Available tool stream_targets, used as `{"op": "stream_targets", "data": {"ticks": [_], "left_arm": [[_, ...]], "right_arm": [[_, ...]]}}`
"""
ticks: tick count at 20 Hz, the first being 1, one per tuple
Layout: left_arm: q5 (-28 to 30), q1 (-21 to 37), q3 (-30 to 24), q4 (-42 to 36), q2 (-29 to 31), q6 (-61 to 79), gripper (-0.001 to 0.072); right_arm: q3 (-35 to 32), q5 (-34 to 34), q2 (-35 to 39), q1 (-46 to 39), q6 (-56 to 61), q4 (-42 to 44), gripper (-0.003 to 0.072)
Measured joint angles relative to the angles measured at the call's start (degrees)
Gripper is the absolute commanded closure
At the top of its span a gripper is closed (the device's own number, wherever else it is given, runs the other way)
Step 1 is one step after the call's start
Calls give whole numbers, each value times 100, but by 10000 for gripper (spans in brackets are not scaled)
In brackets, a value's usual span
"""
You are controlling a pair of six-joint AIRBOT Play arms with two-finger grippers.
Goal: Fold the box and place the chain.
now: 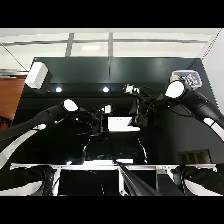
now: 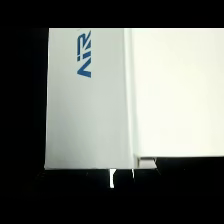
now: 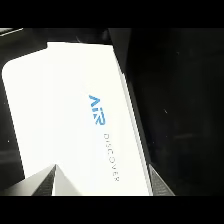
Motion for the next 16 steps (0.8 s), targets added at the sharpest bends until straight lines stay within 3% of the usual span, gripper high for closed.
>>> {"op": "stream_targets", "data": {"ticks": [7,16], "left_arm": [[-4,0,0,0,0,0,381],[-4,0,0,0,0,0,381]], "right_arm": [[-210,98,369,35,203,-144,-34],[-1043,-931,516,52,-601,105,-34]]}}
